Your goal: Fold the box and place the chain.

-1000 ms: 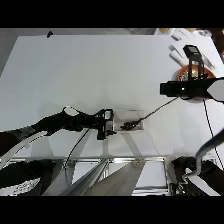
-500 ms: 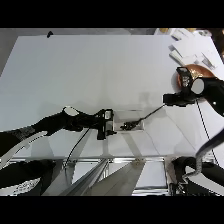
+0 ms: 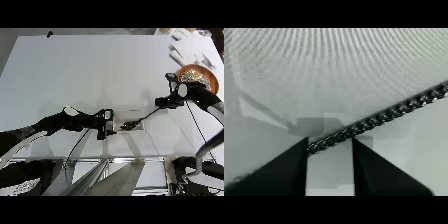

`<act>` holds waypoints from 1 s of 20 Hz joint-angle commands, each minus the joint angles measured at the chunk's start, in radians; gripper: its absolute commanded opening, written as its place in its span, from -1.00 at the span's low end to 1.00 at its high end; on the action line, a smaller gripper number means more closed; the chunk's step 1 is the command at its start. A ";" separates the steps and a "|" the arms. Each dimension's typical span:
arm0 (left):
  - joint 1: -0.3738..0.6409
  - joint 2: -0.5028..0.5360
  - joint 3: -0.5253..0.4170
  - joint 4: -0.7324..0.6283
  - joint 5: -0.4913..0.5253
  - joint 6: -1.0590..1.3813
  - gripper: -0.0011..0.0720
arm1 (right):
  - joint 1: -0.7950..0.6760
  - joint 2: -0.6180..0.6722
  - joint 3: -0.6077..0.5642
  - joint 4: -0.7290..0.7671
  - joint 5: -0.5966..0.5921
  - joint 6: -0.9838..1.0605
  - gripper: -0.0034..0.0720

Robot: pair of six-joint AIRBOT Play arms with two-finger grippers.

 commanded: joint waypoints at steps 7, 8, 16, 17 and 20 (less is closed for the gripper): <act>0.000 0.000 0.000 0.000 0.000 0.000 -0.78 | 0.005 0.141 -0.002 0.012 0.142 -0.071 -0.88; 0.000 0.000 0.000 0.000 0.000 0.000 -0.78 | 0.005 0.199 -0.002 0.015 0.177 -0.080 -0.88; 0.000 0.000 0.000 0.000 0.000 0.000 -0.78 | 0.151 0.634 -0.003 0.164 0.359 -0.079 -0.88; 0.000 0.000 0.000 0.000 0.000 0.000 -0.78 | 0.184 0.668 -0.003 0.227 0.353 -0.079 -0.88; 0.000 0.000 0.000 0.000 0.000 0.000 -0.78 | 0.292 0.717 -0.003 0.370 0.278 -0.051 -0.88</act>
